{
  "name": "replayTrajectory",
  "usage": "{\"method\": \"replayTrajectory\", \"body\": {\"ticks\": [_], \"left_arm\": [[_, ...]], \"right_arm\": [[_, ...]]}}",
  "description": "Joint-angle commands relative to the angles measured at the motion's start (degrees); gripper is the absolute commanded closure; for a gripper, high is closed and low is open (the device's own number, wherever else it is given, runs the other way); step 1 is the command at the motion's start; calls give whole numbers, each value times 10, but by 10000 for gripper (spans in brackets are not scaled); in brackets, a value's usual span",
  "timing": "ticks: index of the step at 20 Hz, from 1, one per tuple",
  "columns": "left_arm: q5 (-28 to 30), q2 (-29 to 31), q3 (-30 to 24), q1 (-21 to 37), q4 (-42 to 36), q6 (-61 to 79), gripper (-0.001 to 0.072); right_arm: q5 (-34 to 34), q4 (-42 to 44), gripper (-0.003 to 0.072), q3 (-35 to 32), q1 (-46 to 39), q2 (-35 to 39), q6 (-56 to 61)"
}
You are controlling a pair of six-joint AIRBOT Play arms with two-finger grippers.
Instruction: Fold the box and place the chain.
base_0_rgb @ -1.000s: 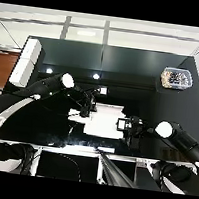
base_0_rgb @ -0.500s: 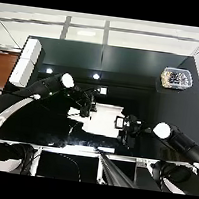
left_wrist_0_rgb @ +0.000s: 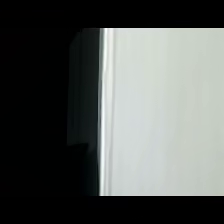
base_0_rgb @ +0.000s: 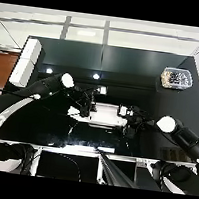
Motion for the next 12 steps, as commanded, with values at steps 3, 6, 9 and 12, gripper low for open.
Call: {"method": "replayTrajectory", "body": {"ticks": [3, 6, 9, 12], "left_arm": [[0, 5, 0, -5, 0, 3, 686], [2, 7, 0, -8, 0, 9, 686], [2, 7, 0, -8, 0, 9, 685], [1, 7, 0, -8, 0, 9, 686]], "right_arm": [[31, -35, 49, 14, -10, 0, 0], [10, -34, 49, 14, -10, 0, 0], [12, -35, 49, 34, -10, 0, 0], [26, -39, 49, 54, -23, 0, 3]]}}
